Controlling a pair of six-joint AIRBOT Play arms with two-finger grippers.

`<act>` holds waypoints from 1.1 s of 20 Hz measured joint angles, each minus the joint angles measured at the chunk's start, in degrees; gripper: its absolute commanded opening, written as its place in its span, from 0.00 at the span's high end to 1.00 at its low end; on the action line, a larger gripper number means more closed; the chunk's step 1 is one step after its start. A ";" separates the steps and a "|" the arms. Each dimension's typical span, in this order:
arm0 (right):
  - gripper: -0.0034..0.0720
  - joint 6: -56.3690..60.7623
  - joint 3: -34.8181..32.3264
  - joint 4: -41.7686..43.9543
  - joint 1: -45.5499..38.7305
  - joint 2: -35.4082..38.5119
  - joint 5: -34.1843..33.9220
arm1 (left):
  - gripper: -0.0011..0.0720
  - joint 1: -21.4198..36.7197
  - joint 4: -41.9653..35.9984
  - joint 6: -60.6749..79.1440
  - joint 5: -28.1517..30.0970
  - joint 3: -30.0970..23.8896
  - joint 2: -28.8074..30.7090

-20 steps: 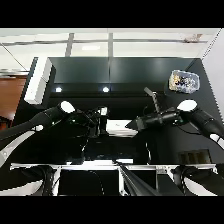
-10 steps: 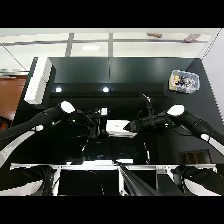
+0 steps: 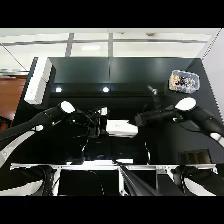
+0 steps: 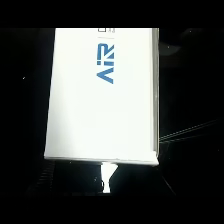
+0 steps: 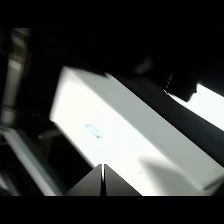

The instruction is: Fold the box and place the chain.

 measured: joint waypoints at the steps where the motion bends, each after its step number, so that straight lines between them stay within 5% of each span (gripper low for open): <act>1: 0.93 -0.09 1.46 -0.42 -1.92 1.86 2.54 | 0.48 0.00 0.00 0.00 -0.02 -0.02 0.02; 2: 0.93 -0.07 3.08 -0.81 -4.26 4.11 3.89 | 0.32 0.04 0.00 0.00 -0.02 0.00 0.02; 3: 0.93 0.15 4.44 -2.16 -6.84 6.54 6.01 | 0.02 0.09 0.09 0.00 -0.04 0.09 0.02; 10: 0.93 5.11 7.65 -15.10 -26.77 19.52 15.17 | 0.00 0.90 6.99 -8.26 -4.59 2.69 4.50; 15: 0.93 8.09 5.84 -19.15 -32.00 21.55 12.41 | 0.01 -1.60 9.35 -19.65 -9.66 8.39 7.19; 22: 0.93 9.09 1.86 -20.13 -33.18 22.01 8.76 | 0.01 -9.92 9.92 -26.27 -6.99 19.78 -2.19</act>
